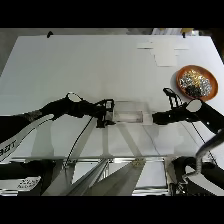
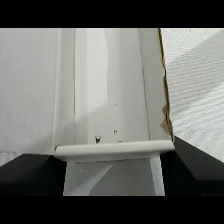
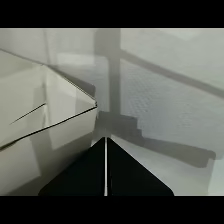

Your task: Fold the box and place the chain.

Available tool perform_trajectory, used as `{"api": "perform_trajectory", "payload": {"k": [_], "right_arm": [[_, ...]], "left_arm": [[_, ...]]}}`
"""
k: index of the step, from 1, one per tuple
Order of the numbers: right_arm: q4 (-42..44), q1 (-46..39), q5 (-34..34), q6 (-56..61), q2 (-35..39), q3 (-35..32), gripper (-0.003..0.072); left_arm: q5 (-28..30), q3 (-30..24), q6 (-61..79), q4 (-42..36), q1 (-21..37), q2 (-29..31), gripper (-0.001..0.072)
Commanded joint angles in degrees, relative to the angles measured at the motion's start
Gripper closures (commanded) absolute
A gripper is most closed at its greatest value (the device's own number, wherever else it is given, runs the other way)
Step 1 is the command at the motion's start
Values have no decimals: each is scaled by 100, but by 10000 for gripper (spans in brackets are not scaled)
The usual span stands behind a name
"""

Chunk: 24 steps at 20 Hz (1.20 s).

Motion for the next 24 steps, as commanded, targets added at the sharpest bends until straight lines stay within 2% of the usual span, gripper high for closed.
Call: {"api": "perform_trajectory", "payload": {"k": [1, 3, 4, 6, 9, 14, 17, 20, 21, 24], "right_arm": [[603, 22, 164, -387, -20, -22, 666], [863, 22, 269, -581, 35, -20, 657], [953, 22, 297, -658, 111, -20, 591], [1025, 22, 293, -688, 326, -20, 511], [1117, 22, 286, -688, 557, -20, 502], [1244, 22, 313, -686, 610, -20, 413], [1298, 306, 197, -686, 610, -20, 407], [1252, 697, -251, -520, 599, -17, 394], [1255, 734, -284, -461, 599, -13, 366], [1134, 734, -269, -271, 599, -13, 366]], "left_arm": [[0, -2, 2, 0, 4, 4, 457], [0, -2, 2, 0, 4, 4, 457], [0, 0, 2, 0, 4, 4, 457], [0, 0, 2, 0, 4, 4, 457], [0, 0, 2, 0, 4, 4, 457], [0, -2, 2, 0, 4, 4, 457], [0, 0, 2, 0, 4, 4, 457], [0, -2, 2, 0, 4, 4, 457], [0, -2, 2, 0, 4, 4, 457], [0, -2, 2, 0, 4, 4, 457]]}}
